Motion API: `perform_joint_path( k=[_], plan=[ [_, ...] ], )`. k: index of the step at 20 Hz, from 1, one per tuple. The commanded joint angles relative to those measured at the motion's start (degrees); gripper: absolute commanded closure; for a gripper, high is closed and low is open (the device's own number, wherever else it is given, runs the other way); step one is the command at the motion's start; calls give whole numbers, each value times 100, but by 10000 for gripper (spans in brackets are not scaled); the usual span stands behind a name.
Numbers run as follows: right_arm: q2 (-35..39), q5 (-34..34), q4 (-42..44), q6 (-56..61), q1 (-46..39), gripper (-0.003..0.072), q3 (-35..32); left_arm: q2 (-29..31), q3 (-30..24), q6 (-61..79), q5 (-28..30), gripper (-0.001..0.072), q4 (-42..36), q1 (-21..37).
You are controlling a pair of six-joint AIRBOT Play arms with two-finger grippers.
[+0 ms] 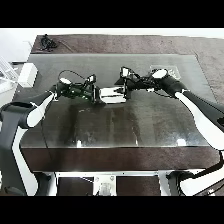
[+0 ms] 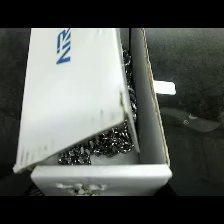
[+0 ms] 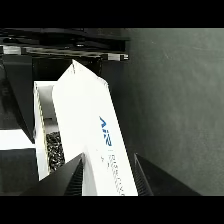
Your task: Fold the box and place the chain.
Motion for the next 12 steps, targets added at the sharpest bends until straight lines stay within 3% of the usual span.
perform_joint_path(
  k=[1,12],
  plan=[
    [-9,369,-11,92,-4,324,2,4,2,11,0,232,9,-4],
    [-9,756,-4,170,-7,345,-485,4,2,11,0,232,9,-4]
  ],
)
